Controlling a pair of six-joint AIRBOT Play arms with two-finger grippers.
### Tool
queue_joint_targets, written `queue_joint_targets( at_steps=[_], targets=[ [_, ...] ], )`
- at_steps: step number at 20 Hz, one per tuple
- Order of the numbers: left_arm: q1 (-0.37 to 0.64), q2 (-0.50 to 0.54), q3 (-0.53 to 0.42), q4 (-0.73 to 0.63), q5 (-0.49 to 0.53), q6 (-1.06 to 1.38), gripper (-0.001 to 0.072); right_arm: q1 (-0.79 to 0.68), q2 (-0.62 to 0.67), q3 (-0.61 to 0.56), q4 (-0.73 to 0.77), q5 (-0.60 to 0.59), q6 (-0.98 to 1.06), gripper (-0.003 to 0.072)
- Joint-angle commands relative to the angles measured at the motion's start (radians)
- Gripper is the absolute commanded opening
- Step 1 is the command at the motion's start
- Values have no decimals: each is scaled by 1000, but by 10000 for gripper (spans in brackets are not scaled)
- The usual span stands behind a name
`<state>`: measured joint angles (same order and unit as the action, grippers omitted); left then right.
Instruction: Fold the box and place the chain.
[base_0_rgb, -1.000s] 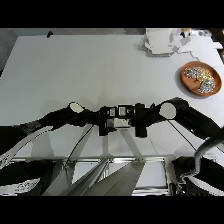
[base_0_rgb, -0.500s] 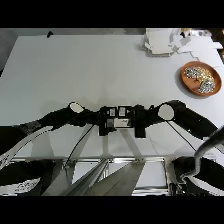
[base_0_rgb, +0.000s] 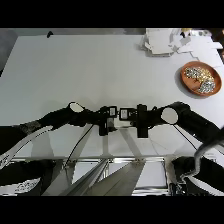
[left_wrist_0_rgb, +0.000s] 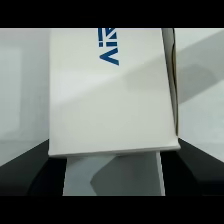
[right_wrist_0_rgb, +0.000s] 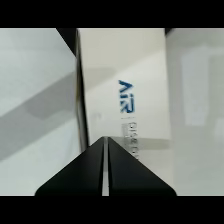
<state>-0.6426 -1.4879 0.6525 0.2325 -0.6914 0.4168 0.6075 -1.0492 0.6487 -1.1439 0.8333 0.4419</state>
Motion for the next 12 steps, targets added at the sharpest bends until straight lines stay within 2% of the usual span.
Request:
queue_joint_targets(
  at_steps=[1, 4, 7, 8, 10, 12],
  targets=[
    [0, 1, 0, 4, -1, 5, 136, 1, 45, 3, 27, -48, 3, 70],
    [0, 1, 0, 4, -1, 5, 136, 1, 64, 3, 27, -42, 3, 104],
    [0, 1, 0, 4, -1, 5, 136, -10, 115, 3, 16, -19, 55, 101],
    [0, 1, 0, 4, -1, 5, 136, -33, 142, 3, 12, 1, 107, 97],
    [0, 1, 0, 4, -1, 5, 136, -113, 201, 3, -32, 73, 266, 19],
    [0, 1, 0, 4, -1, 5, 136, -245, 244, 3, -106, 199, 474, 19]
  ],
)
